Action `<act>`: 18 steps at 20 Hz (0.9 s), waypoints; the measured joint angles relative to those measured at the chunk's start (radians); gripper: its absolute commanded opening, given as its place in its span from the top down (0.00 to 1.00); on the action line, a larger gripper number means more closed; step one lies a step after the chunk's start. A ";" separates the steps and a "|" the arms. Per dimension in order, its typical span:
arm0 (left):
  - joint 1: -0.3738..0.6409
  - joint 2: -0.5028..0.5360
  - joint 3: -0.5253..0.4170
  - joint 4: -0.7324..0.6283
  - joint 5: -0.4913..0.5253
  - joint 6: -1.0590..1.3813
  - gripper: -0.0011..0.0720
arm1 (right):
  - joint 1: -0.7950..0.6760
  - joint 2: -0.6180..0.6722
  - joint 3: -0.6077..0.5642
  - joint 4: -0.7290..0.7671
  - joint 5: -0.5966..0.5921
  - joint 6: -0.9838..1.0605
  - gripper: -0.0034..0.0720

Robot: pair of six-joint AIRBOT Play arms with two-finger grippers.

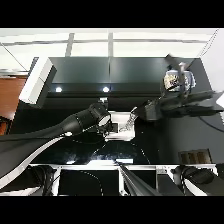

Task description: Fold the box and place the chain.

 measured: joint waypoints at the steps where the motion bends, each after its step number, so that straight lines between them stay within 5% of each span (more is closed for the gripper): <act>1: 0.000 0.000 0.000 0.000 0.000 0.000 0.94 | 0.017 -0.012 -0.023 -0.007 -0.020 0.003 0.95; 11: 0.000 0.000 0.000 0.000 0.000 0.000 0.94 | 0.080 -0.087 -0.111 -0.167 -0.112 0.071 0.95; 12: 0.000 0.000 0.000 0.000 0.000 0.000 0.94 | 0.087 -0.088 -0.113 -0.174 -0.114 0.074 0.91; 13: 0.000 0.000 0.000 0.000 0.000 0.000 0.94 | 0.093 -0.089 -0.114 -0.175 -0.117 0.075 0.59; 14: 0.000 0.000 0.000 0.000 0.000 0.000 0.94 | 0.096 -0.090 -0.114 -0.175 -0.118 0.078 0.43; 18: 0.000 0.000 0.000 0.000 0.000 0.000 0.94 | 0.016 -0.078 -0.098 -0.203 -0.051 0.086 0.44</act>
